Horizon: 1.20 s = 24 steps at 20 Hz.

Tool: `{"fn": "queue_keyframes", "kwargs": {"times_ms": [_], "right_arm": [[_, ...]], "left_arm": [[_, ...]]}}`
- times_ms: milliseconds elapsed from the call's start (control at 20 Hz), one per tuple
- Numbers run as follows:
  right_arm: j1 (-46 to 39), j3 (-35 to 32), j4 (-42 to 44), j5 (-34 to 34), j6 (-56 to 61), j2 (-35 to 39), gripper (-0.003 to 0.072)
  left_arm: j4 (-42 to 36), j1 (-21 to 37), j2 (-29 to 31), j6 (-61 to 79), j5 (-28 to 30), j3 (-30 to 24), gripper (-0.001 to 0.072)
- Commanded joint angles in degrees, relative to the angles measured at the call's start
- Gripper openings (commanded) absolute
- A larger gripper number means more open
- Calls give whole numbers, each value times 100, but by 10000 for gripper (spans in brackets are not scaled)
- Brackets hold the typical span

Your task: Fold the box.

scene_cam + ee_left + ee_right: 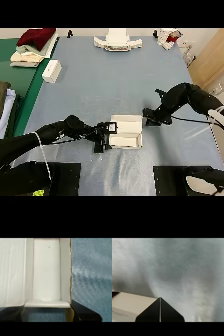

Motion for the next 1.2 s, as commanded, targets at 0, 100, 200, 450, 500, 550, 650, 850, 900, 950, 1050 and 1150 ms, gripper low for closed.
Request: {"fn": "queue_keyframes", "kwargs": {"times_ms": [0, 100, 200, 450, 500, 550, 650, 850, 900, 950, 1050, 1150], "right_arm": [[-743, -2, 2083, -177, -1574, -846, 1], [-743, 17, 2406, -439, -1982, -1152, 1], [-728, 20, 2649, -632, -2282, -1270, 1], [-658, 28, 2802, -1552, -3093, -1263, 1], [-575, 28, 2798, -1716, -3300, -1246, 1], [-444, 17, 2787, -1816, -3475, -1196, 1], [-164, 15, 2736, -1845, -3668, -1043, 1], [293, -2, 2465, -1602, -3950, -570, 1], [404, -31, 2376, -1427, -3969, -422, 1], [522, -76, 2332, -1239, -4063, -278, 1], [780, -243, 2249, -636, -4297, 81, 2], [1119, -485, 2083, 90, -4444, 505, 1]], "left_arm": [[2, 2, -2, -2, 0, 4, 476], [0, 2, -2, -2, 0, 4, 477], [2, 2, -2, -2, 0, 4, 477], [2, 2, -2, -2, 0, 4, 477], [0, 2, -2, -2, 0, 4, 477], [0, 2, -2, -2, 0, 4, 476], [2, 2, -2, -2, 0, 4, 476], [2, 2, -2, -2, 0, 4, 476], [0, 2, -2, -2, 0, 4, 477], [2, 2, -2, -2, 0, 4, 476], [2, 2, -2, -2, 0, 4, 477], [0, 2, -2, -2, 0, 4, 476]]}}
